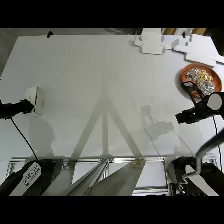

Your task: Fold the box and place the chain.

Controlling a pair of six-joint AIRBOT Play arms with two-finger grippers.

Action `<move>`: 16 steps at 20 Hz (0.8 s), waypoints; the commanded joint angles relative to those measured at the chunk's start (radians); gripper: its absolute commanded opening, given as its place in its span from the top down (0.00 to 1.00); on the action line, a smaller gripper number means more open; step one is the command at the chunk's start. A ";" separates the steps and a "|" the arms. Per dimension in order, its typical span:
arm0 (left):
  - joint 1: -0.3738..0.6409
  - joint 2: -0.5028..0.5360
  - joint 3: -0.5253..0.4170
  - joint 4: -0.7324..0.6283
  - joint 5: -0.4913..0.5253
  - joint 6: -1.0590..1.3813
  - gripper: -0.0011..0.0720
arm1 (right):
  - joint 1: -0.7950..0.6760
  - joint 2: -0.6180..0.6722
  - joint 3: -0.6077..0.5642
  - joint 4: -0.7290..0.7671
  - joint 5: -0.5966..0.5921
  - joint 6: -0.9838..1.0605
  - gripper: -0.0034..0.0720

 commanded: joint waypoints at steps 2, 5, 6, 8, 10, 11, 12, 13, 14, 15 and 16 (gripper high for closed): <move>-0.051 0.163 0.000 0.061 -0.013 -0.013 0.03 | -0.001 0.000 -0.001 0.001 0.000 0.000 0.93; -0.100 0.315 0.000 0.117 -0.022 -0.014 0.04 | -0.001 0.000 -0.001 0.000 0.000 0.000 0.93; -0.111 0.360 0.000 0.117 -0.031 -0.014 0.04 | -0.001 0.000 -0.001 0.000 0.000 0.000 0.93; -0.123 0.424 0.000 0.118 -0.063 -0.014 0.04 | -0.001 0.000 -0.001 0.000 0.000 0.000 0.93; -0.124 0.453 0.000 0.119 -0.085 -0.014 0.04 | -0.001 0.000 -0.001 0.000 0.000 0.000 0.93; -0.124 0.453 0.000 0.118 -0.091 -0.014 0.04 | -0.001 0.000 -0.001 0.001 0.000 0.000 0.93; -0.124 0.449 0.000 0.119 -0.094 -0.019 0.04 | -0.001 0.000 -0.001 0.000 0.000 0.000 0.93; -0.124 0.444 0.000 0.119 -0.094 -0.034 0.04 | -0.001 0.000 -0.001 0.000 0.000 0.000 0.93; -0.124 0.437 0.000 0.118 -0.095 -0.033 0.04 | -0.001 0.000 -0.001 0.000 0.000 0.000 0.93; -0.124 0.430 -0.001 0.119 -0.094 -0.033 0.04 | -0.001 0.000 -0.001 0.000 0.000 0.000 0.93; -0.124 0.422 -0.001 0.119 -0.094 -0.032 0.04 | -0.001 0.000 -0.001 0.000 0.000 0.000 0.93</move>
